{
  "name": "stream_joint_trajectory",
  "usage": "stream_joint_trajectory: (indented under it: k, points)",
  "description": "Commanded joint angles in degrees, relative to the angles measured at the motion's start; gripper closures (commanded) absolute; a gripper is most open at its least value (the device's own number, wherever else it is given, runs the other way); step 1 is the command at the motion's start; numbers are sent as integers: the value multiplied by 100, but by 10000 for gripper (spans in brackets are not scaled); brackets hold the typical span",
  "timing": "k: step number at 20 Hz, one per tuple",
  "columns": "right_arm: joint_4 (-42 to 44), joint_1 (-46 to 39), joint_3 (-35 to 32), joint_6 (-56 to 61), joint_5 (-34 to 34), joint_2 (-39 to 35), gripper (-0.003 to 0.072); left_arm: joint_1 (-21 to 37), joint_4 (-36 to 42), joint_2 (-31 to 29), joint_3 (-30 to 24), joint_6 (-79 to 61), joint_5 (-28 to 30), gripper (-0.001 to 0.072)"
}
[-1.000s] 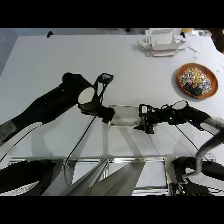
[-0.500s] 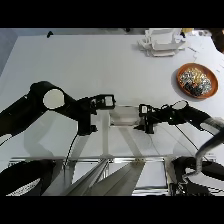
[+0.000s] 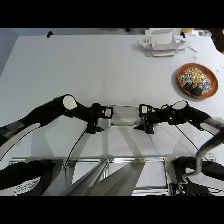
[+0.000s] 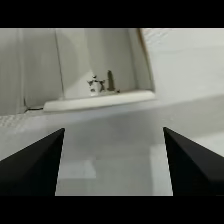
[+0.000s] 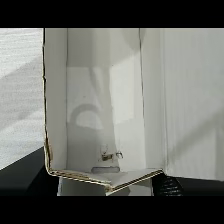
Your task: Fold the box and place the chain.
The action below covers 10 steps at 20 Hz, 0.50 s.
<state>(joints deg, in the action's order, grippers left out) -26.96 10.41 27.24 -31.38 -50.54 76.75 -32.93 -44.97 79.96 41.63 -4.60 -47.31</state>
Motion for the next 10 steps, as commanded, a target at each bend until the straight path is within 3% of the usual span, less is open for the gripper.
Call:
stream_joint_trajectory:
  k: [1,10]
  points:
    - [0,4,2,0,-2,-2,286,17,457,448,-44,-363,487,15]
    - [0,4,2,0,-2,-2,286,170,1668,448,-42,-1469,127,9]
